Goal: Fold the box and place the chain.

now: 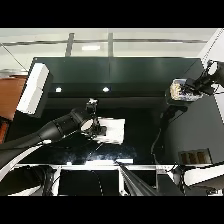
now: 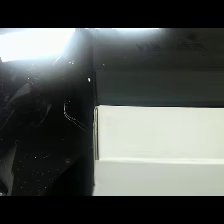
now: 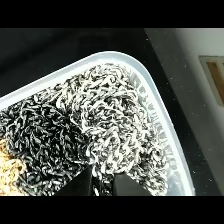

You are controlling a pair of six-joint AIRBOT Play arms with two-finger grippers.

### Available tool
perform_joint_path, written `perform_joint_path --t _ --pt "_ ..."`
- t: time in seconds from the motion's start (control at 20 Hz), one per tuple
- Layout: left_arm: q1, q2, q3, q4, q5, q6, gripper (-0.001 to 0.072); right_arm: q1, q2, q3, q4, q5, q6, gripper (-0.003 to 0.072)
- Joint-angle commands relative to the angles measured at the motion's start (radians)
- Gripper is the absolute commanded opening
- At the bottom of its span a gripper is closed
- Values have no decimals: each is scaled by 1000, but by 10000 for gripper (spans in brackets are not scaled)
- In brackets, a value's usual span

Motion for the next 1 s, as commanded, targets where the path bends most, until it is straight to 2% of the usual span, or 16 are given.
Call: perform_joint_path --t 0.0,0.2,0.4,0.6,0.8,0.95 --pt "0 0 0 0 2 0 30 0 0 42 -2 65 -50 23" --pt "0 0 0 0 2 0 30 0 23 99 -2 112 -92 21" --pt "0 0 0 0 2 0 30 0 113 127 -1 106 -125 21" --pt "0 0 0 0 2 0 30 0 292 127 23 73 -192 20" --pt "1 0 2 -5 2 0 30 1 502 128 159 6 -265 20" --pt "1 0 2 -5 0 0 29 1 629 140 226 15 -301 19"
